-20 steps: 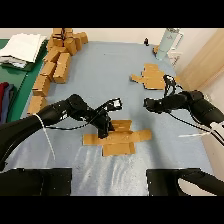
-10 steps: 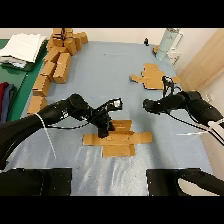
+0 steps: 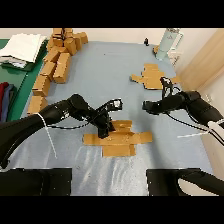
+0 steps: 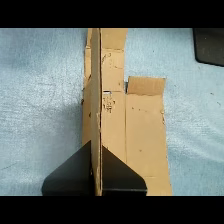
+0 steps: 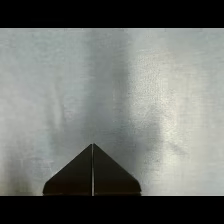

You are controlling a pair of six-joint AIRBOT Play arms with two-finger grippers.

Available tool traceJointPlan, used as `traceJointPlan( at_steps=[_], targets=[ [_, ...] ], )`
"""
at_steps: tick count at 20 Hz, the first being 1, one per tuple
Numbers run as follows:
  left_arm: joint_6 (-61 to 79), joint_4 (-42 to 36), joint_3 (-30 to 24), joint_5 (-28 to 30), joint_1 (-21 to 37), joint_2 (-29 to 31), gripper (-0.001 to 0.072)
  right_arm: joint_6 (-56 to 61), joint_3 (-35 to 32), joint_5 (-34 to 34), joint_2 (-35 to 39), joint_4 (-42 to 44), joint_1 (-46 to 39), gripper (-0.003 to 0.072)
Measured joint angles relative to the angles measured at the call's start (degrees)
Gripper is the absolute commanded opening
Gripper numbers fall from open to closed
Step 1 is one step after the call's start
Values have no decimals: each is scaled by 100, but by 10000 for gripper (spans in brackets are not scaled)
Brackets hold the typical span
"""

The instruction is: Fold the box.

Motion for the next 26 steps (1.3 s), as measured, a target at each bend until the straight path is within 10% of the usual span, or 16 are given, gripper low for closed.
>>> traceJointPlan(
  at_steps=[10, 12, 13, 26],
  targets=[
    [0, 9, 0, 20, 0, 0, 14, 568, -553, -1832, 1204, -988, 3099, 24],
    [0, 11, 0, 20, 0, 0, 14, 669, -896, -1665, 1346, -1296, 4172, 585],
    [0, 11, 0, 20, 0, 0, 14, 675, -1088, -1443, 1364, -1447, 4653, 625],
    [0, 13, 0, 20, -9, 0, 14, 656, -1781, -247, 656, -3370, 6118, 571]
  ],
)
